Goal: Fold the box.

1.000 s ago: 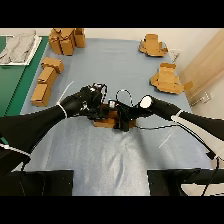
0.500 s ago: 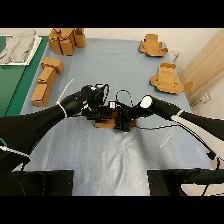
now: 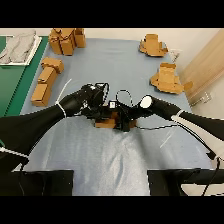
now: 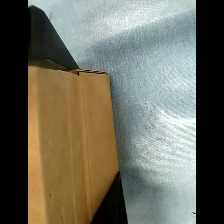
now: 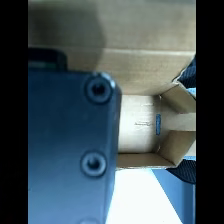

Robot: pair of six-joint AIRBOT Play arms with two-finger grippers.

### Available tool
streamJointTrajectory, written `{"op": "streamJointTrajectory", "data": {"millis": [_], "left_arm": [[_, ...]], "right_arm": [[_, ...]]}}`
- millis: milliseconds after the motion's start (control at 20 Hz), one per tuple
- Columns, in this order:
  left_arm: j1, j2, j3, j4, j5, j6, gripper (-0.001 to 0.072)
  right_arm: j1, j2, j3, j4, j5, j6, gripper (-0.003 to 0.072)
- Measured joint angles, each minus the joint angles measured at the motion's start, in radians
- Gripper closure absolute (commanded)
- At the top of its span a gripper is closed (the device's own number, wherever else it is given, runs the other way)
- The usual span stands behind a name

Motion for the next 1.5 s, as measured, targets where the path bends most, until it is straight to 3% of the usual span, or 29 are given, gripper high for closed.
{"op": "streamJointTrajectory", "data": {"millis": [400, 1050, 1500], "left_arm": [[0.000, 0.070, 0.000, 0.003, -0.009, 0.021, 0.0326], [0.003, 0.248, -0.003, -0.027, -0.118, 0.237, 0.0325], [0.018, 0.279, -0.060, -0.089, -0.113, 0.374, 0.0326]], "right_arm": [[0.000, 0.000, 0.000, 0.000, 0.000, 0.000, 0.0403], [0.001, 0.003, 0.002, 0.060, 0.011, -0.011, 0.0403], [0.001, 0.001, 0.000, 0.011, 0.010, -0.006, 0.0403]]}}
